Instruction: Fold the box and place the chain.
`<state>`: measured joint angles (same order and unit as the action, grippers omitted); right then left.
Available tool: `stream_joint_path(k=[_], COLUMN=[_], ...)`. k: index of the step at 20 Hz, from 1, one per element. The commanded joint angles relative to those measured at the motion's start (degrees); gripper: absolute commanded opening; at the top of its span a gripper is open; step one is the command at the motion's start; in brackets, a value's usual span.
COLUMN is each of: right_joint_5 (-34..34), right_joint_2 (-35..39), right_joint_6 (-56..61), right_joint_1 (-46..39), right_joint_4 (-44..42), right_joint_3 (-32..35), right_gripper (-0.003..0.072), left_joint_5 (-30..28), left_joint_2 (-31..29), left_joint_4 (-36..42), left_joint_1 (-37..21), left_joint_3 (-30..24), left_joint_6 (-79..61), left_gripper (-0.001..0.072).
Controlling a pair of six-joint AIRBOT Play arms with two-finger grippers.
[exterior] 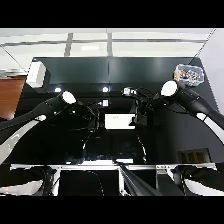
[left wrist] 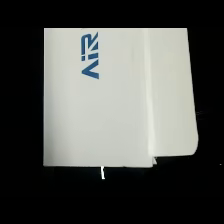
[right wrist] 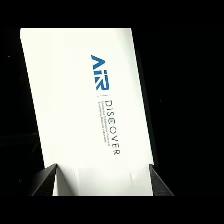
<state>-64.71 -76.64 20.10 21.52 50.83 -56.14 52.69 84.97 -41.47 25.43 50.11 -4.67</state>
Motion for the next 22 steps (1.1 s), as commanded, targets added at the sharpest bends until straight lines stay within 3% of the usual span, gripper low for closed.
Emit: stream_joint_path(k=[1, 4, 5, 6, 9, 10, 11, 22], right_joint_5=[0.8, 0.6, 0.6, 0.5, 0.4, 0.4, 0.3, 0.3], right_joint_2=[0.1, 0.2, 0.2, 0.2, 0.3, 0.3, 0.3, 1.4], right_joint_6=[0.0, 0.0, 0.0, 0.1, 0.5, 0.5, 0.5, 1.4], right_joint_1=[0.0, 0.0, 0.0, 0.0, 0.0, 0.0, 0.0, 0.0], right_joint_4=[0.0, -1.7, -2.7, -3.0, -3.0, -3.0, -3.0, -3.8], right_joint_3=[0.0, -0.3, -0.3, -0.4, -0.4, -0.4, -0.4, -0.6], right_gripper=[0.065, 0.0649, 0.0573, 0.0433, 0.0423, 0.0384, 0.0223, 0.0215], left_joint_5=[0.0, 0.0, 0.0, 0.0, 0.0, 0.0, 0.0, 0.1], left_joint_2=[0.0, 0.0, 0.0, 0.0, 0.0, 0.0, 0.0, 0.0], left_joint_4=[0.0, 0.0, 0.0, 0.0, 0.0, 0.0, 0.0, 0.0], left_joint_1=[0.0, 0.0, 0.0, 0.0, 0.0, 0.0, 0.0, 0.0], left_joint_3=[0.1, 0.1, 0.1, 0.1, 0.1, 0.1, 0.1, 0.1], left_joint_6=[0.0, 0.0, 0.0, 0.0, -0.1, -0.1, 0.0, 0.0], left_gripper=[0.0447, 0.0447, 0.0447, 0.0446, 0.0446, 0.0446, 0.0447, 0.0447])
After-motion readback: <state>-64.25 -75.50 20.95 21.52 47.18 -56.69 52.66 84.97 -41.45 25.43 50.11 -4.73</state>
